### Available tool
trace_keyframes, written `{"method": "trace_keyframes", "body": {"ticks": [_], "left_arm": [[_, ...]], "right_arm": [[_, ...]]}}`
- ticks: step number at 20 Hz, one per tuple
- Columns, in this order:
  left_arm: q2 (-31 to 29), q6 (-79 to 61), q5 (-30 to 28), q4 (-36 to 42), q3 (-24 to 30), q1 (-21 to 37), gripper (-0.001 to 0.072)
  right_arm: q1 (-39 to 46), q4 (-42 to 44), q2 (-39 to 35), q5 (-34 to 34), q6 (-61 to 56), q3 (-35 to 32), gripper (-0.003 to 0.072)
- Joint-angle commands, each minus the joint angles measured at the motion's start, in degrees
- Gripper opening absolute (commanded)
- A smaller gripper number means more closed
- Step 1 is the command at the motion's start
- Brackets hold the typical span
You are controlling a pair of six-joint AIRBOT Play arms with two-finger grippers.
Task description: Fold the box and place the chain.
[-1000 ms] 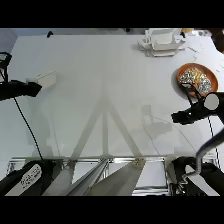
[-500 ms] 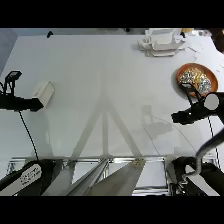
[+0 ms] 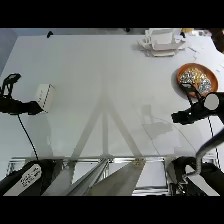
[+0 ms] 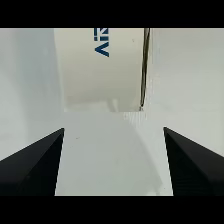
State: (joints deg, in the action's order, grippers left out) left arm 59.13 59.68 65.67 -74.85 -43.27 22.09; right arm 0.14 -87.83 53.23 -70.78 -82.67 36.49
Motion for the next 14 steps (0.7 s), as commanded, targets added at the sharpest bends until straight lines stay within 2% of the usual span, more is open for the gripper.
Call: {"method": "trace_keyframes", "body": {"ticks": [1, 5, 7, 9, 14], "left_arm": [[-9.68, 0.83, 0.37, 0.46, -0.02, -0.04, 0.0696], [-22.99, 0.83, 0.59, 0.83, -0.02, -0.04, 0.0695], [-27.17, 0.83, 1.49, 0.83, -0.02, -0.07, 0.0694], [-29.03, 0.85, 3.08, 0.59, -0.02, -0.74, 0.0694], [-27.69, 0.83, 2.78, 0.46, 0.00, -5.44, 0.0694]], "right_arm": [[0.04, 0.00, -0.04, 0.00, 0.00, -0.04, 0.0011], [0.04, 0.00, -0.04, 0.00, 0.00, -0.04, 0.0011], [0.04, 0.00, -0.04, 0.00, 0.00, -0.04, 0.0011], [0.04, 0.00, -0.04, 0.00, 0.00, -0.04, 0.0011], [0.04, 0.00, -0.04, 0.00, 0.00, -0.04, 0.0011]]}}
